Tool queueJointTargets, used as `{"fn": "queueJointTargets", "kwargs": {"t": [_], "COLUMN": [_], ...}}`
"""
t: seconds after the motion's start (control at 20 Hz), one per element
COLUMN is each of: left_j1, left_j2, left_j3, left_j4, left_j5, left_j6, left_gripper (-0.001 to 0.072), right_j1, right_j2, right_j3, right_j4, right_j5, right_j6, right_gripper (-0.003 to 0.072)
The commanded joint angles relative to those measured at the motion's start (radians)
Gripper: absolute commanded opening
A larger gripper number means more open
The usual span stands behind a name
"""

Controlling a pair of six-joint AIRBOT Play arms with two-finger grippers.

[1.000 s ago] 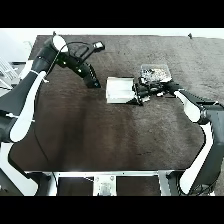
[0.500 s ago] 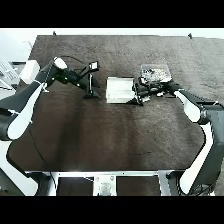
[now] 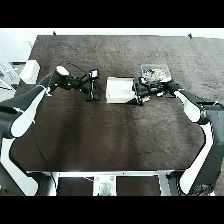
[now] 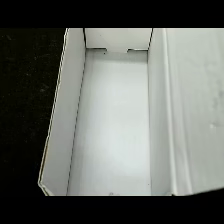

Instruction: Fold the box and place the chain.

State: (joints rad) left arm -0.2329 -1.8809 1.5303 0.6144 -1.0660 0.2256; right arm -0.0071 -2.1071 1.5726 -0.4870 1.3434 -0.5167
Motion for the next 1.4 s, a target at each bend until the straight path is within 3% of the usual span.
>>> {"fn": "queueJointTargets", "kwargs": {"t": [0.0, 0.7, 0.95, 1.35], "left_j1": [-0.014, -0.032, -0.008, -0.008], "left_j2": [-0.021, -0.022, -0.103, -0.116], "left_j3": [-0.001, 0.004, 0.126, 0.143], "left_j4": [-0.024, -0.031, -0.042, -0.043], "left_j5": [0.046, 0.068, -0.045, -0.083], "left_j6": [0.020, 0.011, -0.042, -0.053], "left_gripper": [0.0720, 0.0720, 0.0720, 0.0720], "right_j1": [0.000, 0.000, 0.000, 0.000], "right_j2": [0.000, 0.000, 0.000, 0.000], "right_j3": [0.000, 0.000, 0.000, 0.000], "right_j4": [0.000, 0.000, 0.000, 0.000], "right_j5": [0.000, 0.000, 0.000, 0.000], "right_j6": [0.000, 0.000, 0.000, 0.000], "right_gripper": [0.0582, 0.0583, 0.0582, 0.0582]}}
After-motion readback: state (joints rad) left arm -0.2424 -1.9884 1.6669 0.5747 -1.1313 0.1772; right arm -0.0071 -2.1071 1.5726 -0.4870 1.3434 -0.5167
